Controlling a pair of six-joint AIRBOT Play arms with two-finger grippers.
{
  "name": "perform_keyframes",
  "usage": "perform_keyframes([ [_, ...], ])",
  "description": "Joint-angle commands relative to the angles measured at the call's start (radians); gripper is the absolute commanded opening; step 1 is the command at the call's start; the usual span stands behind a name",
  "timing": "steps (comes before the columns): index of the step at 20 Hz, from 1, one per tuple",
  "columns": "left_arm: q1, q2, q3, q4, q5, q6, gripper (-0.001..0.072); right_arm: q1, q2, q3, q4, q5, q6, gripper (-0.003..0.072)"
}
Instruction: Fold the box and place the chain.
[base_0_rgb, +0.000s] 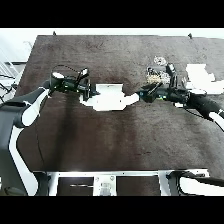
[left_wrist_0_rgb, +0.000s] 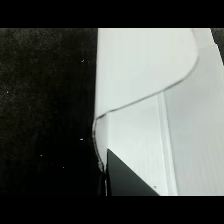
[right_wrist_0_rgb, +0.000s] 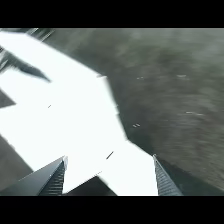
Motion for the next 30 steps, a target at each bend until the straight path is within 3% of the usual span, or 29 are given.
perform_keyframes([
  [1, 0.0, -0.001, 0.001, -0.001, 0.001, -0.001, 0.002, 0.09, 0.013, 0.0, -0.135, 0.016, -0.122, 0.0649],
  [8, 0.0, -0.001, 0.001, -0.002, 0.0, -0.001, 0.002, 0.302, 0.006, 0.0, -0.405, -0.179, -0.155, 0.065],
  [13, 0.0, -0.001, 0.001, -0.002, 0.0, -0.001, 0.002, 0.361, -0.061, 0.0, -0.423, -0.217, -0.197, 0.0649],
  [19, 0.0, -0.001, 0.001, -0.002, 0.0, -0.001, 0.002, 0.382, -0.114, 0.02, -0.397, -0.353, -0.238, 0.0649],
  [30, 0.0, -0.001, 0.001, -0.002, 0.0, -0.001, 0.002, 0.322, -0.141, 0.12, -0.353, -0.368, -0.238, 0.0649],
])
